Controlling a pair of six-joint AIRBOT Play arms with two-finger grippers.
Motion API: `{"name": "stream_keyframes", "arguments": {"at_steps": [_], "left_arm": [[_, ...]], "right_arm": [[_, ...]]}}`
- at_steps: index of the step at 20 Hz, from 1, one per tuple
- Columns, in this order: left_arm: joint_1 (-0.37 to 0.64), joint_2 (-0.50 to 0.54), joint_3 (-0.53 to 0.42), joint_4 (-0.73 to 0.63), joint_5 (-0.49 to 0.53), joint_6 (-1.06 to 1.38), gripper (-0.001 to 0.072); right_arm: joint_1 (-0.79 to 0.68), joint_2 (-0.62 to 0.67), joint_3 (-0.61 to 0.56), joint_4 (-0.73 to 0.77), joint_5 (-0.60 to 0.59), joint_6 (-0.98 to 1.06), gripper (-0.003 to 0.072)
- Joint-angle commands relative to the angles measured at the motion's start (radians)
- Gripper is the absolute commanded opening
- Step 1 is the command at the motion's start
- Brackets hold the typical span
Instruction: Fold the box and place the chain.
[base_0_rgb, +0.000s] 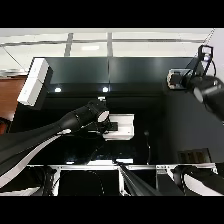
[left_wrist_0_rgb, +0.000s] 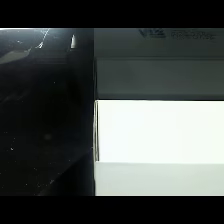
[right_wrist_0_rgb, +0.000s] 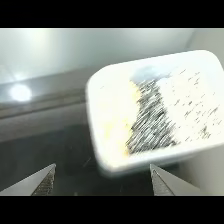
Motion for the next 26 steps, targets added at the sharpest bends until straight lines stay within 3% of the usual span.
{"name": "stream_keyframes", "arguments": {"at_steps": [1,3,6,11,17,18,19,21,22,26], "left_arm": [[0.001,0.000,0.000,0.000,0.000,0.000,0.0024],[0.001,0.000,0.000,0.000,0.000,0.000,0.0025],[0.001,0.000,0.000,0.000,0.000,0.000,0.0025],[0.001,0.000,0.000,0.000,0.001,0.000,0.0024],[0.001,0.000,0.000,0.000,0.000,0.000,0.0025],[0.001,0.000,0.000,0.000,0.000,0.000,0.0024],[0.001,0.000,0.000,0.000,0.000,0.000,0.0025],[0.001,0.000,0.000,0.000,-0.003,0.000,0.0024],[0.001,0.000,0.000,0.000,-0.003,0.000,0.0025],[0.001,0.000,0.000,0.000,-0.003,0.000,0.0025]], "right_arm": [[-0.129,-0.303,0.354,0.107,0.267,-0.091,0.0720],[-0.157,-0.475,0.597,0.107,0.492,-0.111,0.0720],[-0.171,-0.635,0.806,0.109,0.605,-0.111,0.0720],[-0.208,-0.726,0.858,0.137,0.635,0.013,0.0720],[-0.249,-0.757,0.858,0.192,0.598,0.021,0.0707],[-0.249,-0.758,0.858,0.192,0.589,0.018,0.0557],[-0.248,-0.758,0.858,0.193,0.576,0.010,0.0541],[-0.248,-0.757,0.877,0.219,0.591,-0.045,0.0061],[-0.248,-0.756,0.896,0.229,0.604,-0.076,0.0010],[-0.248,-0.674,0.985,0.243,0.650,-0.257,0.0007]]}}
